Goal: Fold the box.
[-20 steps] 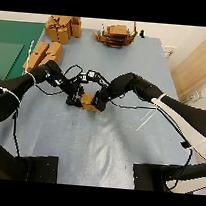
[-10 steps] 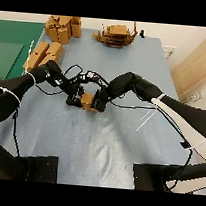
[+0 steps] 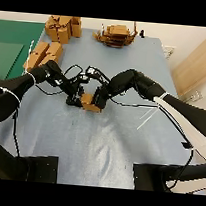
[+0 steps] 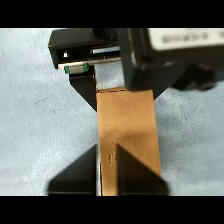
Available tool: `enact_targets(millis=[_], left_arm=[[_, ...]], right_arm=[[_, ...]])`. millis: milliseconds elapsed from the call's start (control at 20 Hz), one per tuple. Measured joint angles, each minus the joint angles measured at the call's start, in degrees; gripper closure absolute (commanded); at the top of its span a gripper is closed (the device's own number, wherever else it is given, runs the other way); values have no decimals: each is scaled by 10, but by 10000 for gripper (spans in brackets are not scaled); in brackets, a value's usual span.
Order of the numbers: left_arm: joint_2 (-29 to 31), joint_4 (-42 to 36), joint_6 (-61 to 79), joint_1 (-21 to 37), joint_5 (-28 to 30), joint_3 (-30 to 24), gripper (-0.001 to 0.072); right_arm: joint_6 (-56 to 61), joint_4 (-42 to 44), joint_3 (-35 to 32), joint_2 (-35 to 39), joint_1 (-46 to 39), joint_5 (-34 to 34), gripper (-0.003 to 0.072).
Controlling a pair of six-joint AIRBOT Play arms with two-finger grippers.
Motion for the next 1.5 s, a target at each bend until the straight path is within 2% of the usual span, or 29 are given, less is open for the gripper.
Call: enact_targets(millis=[100, 200, 400, 550, 750, 1100, 1500], left_arm=[[0, 0, 0, 0, 0, 0, 367], [0, 0, 0, 0, 0, 0, 367], [0, 0, 0, 0, 0, 0, 367], [0, 0, 0, 0, 0, 0, 367], [0, 0, 0, 0, 0, 0, 367], [0, 0, 1, 0, 0, 0, 366], [0, 1, 2, 0, 0, 0, 367]], right_arm=[[12, 6, 0, 11, 0, 7, 688], [44, 13, -11, 32, 4, 41, 688], [108, 19, -94, 90, 45, 195, 685], [131, 21, -139, 90, 70, 244, 685], [144, 20, -161, 65, 81, 283, 685], [150, 19, -166, 47, 82, 322, 685], [155, 16, -165, 26, 81, 296, 685]])
